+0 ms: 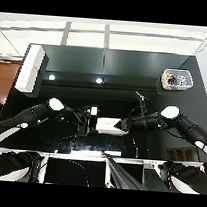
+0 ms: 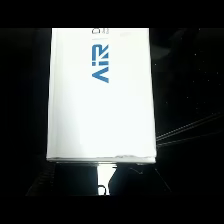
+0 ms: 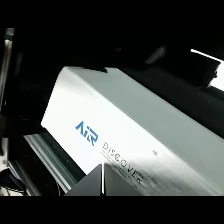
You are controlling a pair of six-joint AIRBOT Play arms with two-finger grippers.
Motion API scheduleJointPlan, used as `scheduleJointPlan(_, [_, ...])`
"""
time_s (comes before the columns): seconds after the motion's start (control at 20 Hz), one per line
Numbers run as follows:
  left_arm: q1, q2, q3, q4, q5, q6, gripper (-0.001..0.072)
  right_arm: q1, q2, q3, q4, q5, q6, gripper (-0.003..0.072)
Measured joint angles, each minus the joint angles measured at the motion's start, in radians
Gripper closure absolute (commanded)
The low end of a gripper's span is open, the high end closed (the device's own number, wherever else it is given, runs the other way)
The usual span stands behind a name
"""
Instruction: Fold the box and place the chain.
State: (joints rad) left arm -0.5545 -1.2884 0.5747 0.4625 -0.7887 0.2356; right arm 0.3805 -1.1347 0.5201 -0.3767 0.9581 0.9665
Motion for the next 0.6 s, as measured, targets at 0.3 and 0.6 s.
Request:
scheduleJointPlan(0.3, [0.000,0.000,0.000,0.001,0.000,0.001,0.0307,0.000,-0.045,-0.004,-0.001,-0.010,0.001,0.0683])
scheduleJointPlan(0.6, [0.000,0.000,0.000,0.000,0.000,-0.003,0.0310,-0.005,-0.034,0.022,-0.040,0.003,-0.012,0.0683])
